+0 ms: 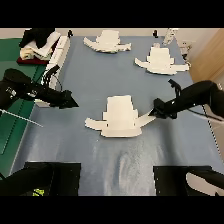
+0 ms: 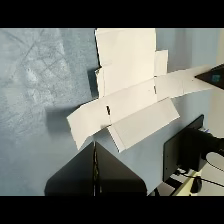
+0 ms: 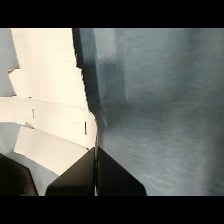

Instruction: Fold the box.

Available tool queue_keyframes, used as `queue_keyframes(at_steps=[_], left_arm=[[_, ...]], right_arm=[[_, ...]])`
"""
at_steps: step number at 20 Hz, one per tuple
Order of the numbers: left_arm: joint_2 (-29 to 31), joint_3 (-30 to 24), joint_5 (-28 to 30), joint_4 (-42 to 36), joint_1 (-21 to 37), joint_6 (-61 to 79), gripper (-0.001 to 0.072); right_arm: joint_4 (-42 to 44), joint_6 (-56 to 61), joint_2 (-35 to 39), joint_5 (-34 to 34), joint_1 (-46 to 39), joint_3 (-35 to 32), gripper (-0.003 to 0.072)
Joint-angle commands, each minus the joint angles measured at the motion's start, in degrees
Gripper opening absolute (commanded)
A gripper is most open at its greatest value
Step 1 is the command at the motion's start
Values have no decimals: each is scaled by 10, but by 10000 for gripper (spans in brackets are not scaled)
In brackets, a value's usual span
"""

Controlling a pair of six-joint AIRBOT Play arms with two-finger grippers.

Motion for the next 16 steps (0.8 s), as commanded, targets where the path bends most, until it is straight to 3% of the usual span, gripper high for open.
queue_keyframes(at_steps=[1,2,9,12,13,14,15,16], left_arm=[[0,-18,-11,-7,14,12,12],[0,-18,-9,-6,10,17,13],[0,-18,-11,-18,3,31,14],[0,-18,-12,-24,3,31,15],[0,-18,-12,-24,3,31,15],[0,-18,-13,-24,3,31,154],[0,-18,-13,-25,3,29,442],[0,-18,-12,-26,3,28,509]], right_arm=[[-40,75,49,63,53,-69,117],[-40,75,45,59,53,-68,306],[2,0,-18,-1,53,-57,304],[17,-40,-45,-10,56,-41,284],[22,-49,-52,-11,56,-35,235],[24,-63,-55,-11,58,-30,115],[26,-75,-55,-10,62,-27,77],[27,-86,-55,-10,68,-26,56]])
